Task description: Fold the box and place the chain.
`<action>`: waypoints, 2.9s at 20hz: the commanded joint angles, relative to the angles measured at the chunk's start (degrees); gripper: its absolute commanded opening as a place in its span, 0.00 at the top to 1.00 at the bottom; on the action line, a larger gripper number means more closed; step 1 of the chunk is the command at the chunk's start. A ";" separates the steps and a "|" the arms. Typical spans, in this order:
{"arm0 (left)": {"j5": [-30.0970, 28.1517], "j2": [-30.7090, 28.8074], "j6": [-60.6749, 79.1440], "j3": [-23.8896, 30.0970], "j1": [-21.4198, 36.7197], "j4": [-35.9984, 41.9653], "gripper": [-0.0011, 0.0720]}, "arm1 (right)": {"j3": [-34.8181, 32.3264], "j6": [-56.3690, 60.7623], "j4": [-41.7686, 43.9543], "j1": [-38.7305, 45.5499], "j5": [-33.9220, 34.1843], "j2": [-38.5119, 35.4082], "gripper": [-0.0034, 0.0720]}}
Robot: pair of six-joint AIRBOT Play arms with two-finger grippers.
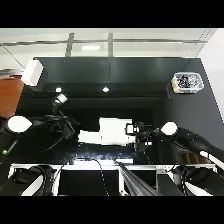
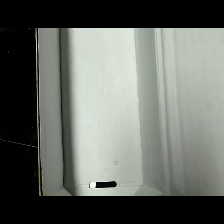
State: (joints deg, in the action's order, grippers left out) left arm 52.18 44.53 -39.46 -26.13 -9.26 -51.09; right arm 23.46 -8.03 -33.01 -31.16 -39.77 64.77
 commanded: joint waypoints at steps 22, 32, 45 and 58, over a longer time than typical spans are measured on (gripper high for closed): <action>7.04 18.36 -32.48 2.27 -1.16 14.08 0.09 | 0.02 0.02 0.00 -0.04 0.02 0.02 0.44; 12.28 18.32 -32.59 -2.62 -4.57 19.34 0.04 | 0.02 0.04 0.00 -0.04 0.02 0.02 0.44; 6.93 13.99 -42.47 -2.67 -14.05 15.93 0.04 | 0.02 0.02 0.00 -0.04 0.02 0.02 0.44; 5.51 13.97 -46.21 -5.38 -20.15 13.33 0.02 | 0.02 0.02 0.00 -0.04 0.02 0.02 0.44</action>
State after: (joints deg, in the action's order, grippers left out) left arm 54.68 58.54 -85.38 -30.09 -29.08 -36.03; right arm 23.46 -8.01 -33.04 -31.16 -39.75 64.77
